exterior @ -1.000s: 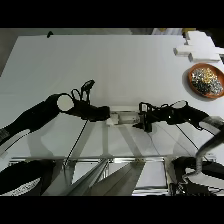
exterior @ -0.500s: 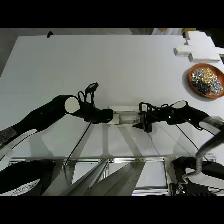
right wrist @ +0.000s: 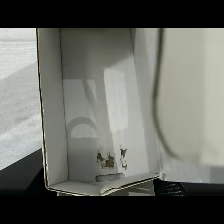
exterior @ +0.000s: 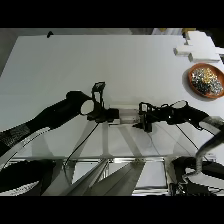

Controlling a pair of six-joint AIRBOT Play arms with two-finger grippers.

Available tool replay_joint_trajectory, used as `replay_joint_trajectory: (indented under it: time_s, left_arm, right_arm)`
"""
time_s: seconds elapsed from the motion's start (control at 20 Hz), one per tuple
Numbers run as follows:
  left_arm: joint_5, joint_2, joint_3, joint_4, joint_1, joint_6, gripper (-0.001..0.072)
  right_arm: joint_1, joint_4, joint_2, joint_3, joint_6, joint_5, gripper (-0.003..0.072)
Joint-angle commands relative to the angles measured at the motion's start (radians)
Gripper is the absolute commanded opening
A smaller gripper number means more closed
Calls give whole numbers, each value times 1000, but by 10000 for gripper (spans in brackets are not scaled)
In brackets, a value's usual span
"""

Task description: Fold the box and place the chain.

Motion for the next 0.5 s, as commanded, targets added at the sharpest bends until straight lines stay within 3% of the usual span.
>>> replay_joint_trajectory:
  time_s: [0.0, 0.15, 0.45]
  left_arm:
    - [-77, -34, 69, 109, -37, -139, 293]
    - [-188, -104, 161, 159, -66, -201, 293]
    - [-254, -206, 293, 235, -119, -269, 292]
  right_arm:
    - [0, 0, 0, 0, 0, 0, 414]
    - [0, 0, 0, 0, 0, 0, 414]
    - [0, 0, 0, 0, 0, 0, 414]
